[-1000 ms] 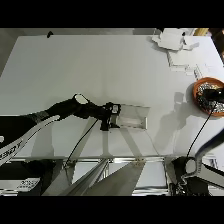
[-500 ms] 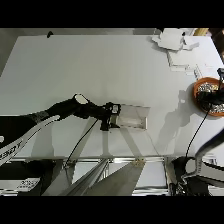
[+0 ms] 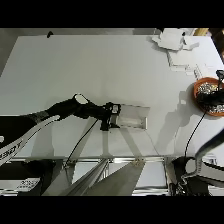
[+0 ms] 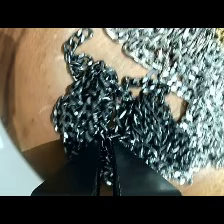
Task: Fold the box and place the chain.
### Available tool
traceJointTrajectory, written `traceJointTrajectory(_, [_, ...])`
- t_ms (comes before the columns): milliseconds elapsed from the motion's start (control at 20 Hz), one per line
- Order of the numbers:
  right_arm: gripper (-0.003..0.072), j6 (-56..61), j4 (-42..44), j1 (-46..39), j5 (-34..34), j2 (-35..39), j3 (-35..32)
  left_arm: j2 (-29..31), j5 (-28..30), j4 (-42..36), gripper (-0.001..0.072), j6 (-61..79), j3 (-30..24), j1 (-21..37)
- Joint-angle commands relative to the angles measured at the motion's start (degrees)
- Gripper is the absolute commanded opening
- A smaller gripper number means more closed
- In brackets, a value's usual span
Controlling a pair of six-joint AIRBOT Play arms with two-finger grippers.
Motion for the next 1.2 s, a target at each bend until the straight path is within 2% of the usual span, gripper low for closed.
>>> traceJointTrajectory(0, [0.0019,0.07,1.42,-0.02,2.64,3.32,-0.02,0.00,0.00,0.00,0.0432,0.02,0.00,0.04])
traceJointTrajectory(250, [0.0018,-0.35,6.38,-0.02,8.90,17.31,-0.02,0.00,0.00,0.00,0.0432,0.02,0.00,0.02])
traceJointTrajectory(450, [0.0018,-7.39,19.39,1.29,17.64,29.20,-0.02,0.00,0.00,0.00,0.0432,0.02,0.00,0.04])
traceJointTrajectory(650, [0.0019,-11.17,26.51,10.80,29.11,39.52,-0.04,0.00,0.00,0.00,0.0432,0.02,0.00,0.04])
traceJointTrajectory(750, [0.0019,-10.67,28.83,17.16,32.24,44.22,-0.04,0.00,0.00,0.00,0.0432,0.02,0.00,0.02])
traceJointTrajectory(950, [0.0019,-6.73,35.06,30.53,29.83,50.97,-0.04,0.00,0.00,0.00,0.0432,0.02,0.00,0.02])
traceJointTrajectory(1150, [0.0019,-3.06,35.28,43.93,22.77,50.90,-1.01,0.00,0.00,0.00,0.0432,0.02,0.00,0.02])
